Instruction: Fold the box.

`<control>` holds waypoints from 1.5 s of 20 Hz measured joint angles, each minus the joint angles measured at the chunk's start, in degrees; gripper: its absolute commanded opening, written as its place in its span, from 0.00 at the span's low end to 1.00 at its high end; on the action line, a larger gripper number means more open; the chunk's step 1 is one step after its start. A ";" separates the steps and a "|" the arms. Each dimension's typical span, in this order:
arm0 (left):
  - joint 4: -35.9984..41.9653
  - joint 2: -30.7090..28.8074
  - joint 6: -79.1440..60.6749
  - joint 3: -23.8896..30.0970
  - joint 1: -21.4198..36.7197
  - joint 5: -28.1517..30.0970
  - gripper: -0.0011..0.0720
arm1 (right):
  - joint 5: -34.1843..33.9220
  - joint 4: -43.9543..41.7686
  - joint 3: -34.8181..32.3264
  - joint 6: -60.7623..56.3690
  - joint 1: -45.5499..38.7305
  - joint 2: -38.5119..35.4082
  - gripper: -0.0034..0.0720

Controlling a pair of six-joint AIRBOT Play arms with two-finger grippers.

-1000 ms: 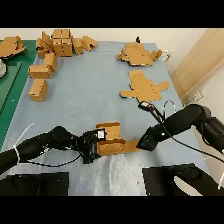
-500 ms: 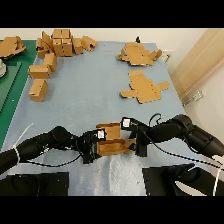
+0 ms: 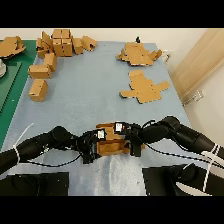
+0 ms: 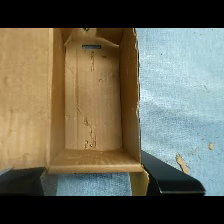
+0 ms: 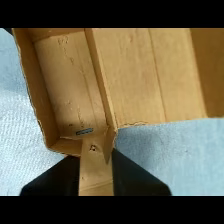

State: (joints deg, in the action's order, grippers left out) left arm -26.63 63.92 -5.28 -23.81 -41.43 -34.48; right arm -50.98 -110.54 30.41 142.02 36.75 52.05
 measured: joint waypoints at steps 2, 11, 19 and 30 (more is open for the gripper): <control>0.00 0.00 -0.02 0.00 0.00 0.00 0.57 | 0.42 -0.68 0.07 0.11 0.04 0.20 0.18; -0.04 0.00 -0.07 0.00 0.00 0.00 0.57 | 1.31 -4.31 0.07 0.13 4.46 0.48 0.19; -0.07 0.00 -0.09 0.00 0.00 -0.04 0.57 | 3.61 -4.87 0.11 0.15 5.66 1.68 0.49; 0.11 0.00 0.11 0.00 0.00 -0.02 0.57 | -2.84 5.14 0.09 -10.29 5.75 0.02 0.41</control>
